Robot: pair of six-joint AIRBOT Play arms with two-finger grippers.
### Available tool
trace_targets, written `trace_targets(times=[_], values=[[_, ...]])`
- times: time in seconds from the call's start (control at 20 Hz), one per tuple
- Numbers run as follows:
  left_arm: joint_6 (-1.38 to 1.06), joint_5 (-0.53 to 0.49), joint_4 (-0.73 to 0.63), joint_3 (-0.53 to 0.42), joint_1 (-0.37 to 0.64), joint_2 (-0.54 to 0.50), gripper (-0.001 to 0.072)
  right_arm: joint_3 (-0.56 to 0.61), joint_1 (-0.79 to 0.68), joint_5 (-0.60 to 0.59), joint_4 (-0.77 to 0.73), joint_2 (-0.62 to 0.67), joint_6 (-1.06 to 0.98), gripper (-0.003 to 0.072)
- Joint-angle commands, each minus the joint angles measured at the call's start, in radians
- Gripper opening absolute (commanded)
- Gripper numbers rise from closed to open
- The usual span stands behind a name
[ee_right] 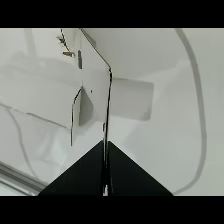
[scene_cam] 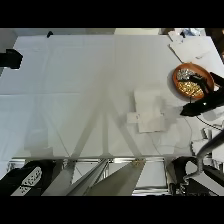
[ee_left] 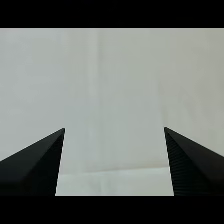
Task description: Fold the box and place the chain.
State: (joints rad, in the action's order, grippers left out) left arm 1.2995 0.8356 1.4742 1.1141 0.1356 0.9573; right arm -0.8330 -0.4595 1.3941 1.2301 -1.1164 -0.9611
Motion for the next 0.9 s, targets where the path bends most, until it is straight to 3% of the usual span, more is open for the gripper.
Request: trace_targets(times=[0.0,0.2,0.45,0.7,0.85], values=[[0.0,0.0,0.0,0.001,0.0,-0.001,0.0702,0.0,0.135,-0.091,-0.19,0.047,0.028,0.0012],[0.0,0.0,0.0,0.001,0.0,-0.001,0.0702,0.0,0.32,-0.319,-0.241,0.043,0.004,0.0012],[0.0,0.0,0.0,0.001,0.0,-0.001,0.0702,0.021,0.499,-0.657,-0.24,-0.029,-0.17,0.0012],[-0.001,0.0,0.0,0.001,0.0,-0.001,0.0702,0.045,0.571,-0.72,-0.24,-0.192,-0.21,0.0012],[0.0,0.0,0.0,0.001,0.0,-0.001,0.0702,0.045,0.579,-0.795,-0.249,-0.214,-0.22,0.0012]])
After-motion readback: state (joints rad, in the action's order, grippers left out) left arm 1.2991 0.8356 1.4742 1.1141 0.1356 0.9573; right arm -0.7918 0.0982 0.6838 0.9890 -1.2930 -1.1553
